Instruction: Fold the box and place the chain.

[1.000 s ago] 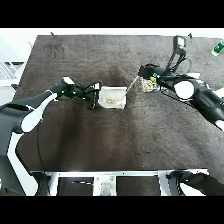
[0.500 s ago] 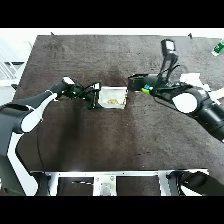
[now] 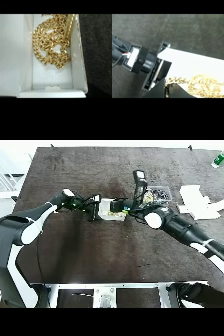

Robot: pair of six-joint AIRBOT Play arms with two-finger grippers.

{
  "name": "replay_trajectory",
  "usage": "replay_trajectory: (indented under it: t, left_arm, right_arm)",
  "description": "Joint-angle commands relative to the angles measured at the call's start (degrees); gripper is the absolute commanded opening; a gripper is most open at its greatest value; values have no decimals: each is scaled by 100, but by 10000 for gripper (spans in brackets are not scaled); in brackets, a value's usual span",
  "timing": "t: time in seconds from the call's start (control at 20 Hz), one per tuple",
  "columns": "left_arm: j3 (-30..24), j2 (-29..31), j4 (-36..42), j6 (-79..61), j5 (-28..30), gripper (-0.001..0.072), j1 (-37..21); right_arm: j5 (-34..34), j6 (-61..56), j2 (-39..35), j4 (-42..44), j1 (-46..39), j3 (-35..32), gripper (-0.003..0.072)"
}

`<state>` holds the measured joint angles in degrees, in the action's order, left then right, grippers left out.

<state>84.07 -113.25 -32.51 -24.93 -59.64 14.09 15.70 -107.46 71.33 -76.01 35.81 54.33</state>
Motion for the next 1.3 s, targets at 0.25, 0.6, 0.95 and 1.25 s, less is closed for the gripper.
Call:
replay_trajectory:
  t: [0.25, 0.6, 0.95, 1.25]
  left_arm:
    - [7, 4, 0, 2, -2, 399, 0]
    - [7, 4, 0, 0, 0, 399, 0]
    - [7, 4, 0, 0, 2, 399, 0]
    - [7, 4, 0, 0, 2, 399, 0]
  right_arm:
    - [-774, -50, 1045, 291, 133, -2, 351]
    - [-7, 76, 50, -308, -1023, -175, 370]
    - [-251, -275, 278, -197, -2640, -850, 370]
    - [-704, -313, 1565, 299, -2468, -310, 369]
